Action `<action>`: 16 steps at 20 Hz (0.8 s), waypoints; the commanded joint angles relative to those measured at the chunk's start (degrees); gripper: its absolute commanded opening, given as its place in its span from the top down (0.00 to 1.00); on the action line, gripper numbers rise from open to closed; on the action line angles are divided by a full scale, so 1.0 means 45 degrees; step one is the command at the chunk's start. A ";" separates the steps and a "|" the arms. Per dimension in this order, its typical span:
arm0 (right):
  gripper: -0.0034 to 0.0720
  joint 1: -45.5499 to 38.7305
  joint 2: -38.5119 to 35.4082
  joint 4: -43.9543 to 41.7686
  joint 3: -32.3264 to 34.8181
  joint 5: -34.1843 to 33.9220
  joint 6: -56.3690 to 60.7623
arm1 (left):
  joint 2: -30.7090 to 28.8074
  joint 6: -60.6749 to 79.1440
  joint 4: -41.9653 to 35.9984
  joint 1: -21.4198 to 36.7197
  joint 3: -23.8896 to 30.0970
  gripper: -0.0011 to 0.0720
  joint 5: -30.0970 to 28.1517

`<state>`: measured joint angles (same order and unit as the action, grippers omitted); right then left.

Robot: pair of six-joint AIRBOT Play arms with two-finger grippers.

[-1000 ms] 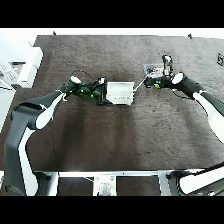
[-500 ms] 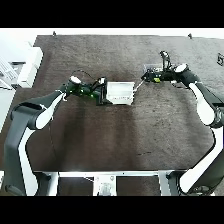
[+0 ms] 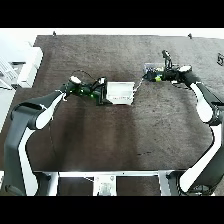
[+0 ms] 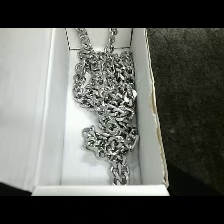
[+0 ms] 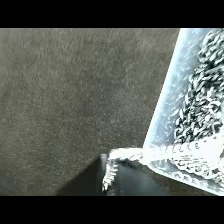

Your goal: Fold the box and place the chain.

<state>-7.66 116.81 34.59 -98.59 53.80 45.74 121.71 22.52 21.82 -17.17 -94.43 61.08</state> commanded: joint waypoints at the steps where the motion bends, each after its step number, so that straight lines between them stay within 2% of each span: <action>1: 0.94 -0.0097 0.0024 -0.0355 -0.0155 0.0559 -0.0155 | -0.0005 0.0000 0.0005 0.0010 -0.0010 0.33 0.0000; 6: 0.94 -0.0010 -0.0894 -0.0578 -0.0151 0.1734 0.0311 | -0.0005 0.0000 0.0000 0.0010 -0.0010 0.33 -0.0005; 16: 0.94 0.0937 -0.7028 0.0695 -0.0136 0.1724 0.0495 | -0.0005 0.0000 0.0000 0.0010 -0.0005 0.33 -0.0005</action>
<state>-4.78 91.85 35.86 -99.18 61.71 47.77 121.71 22.50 21.82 -17.17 -94.43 61.08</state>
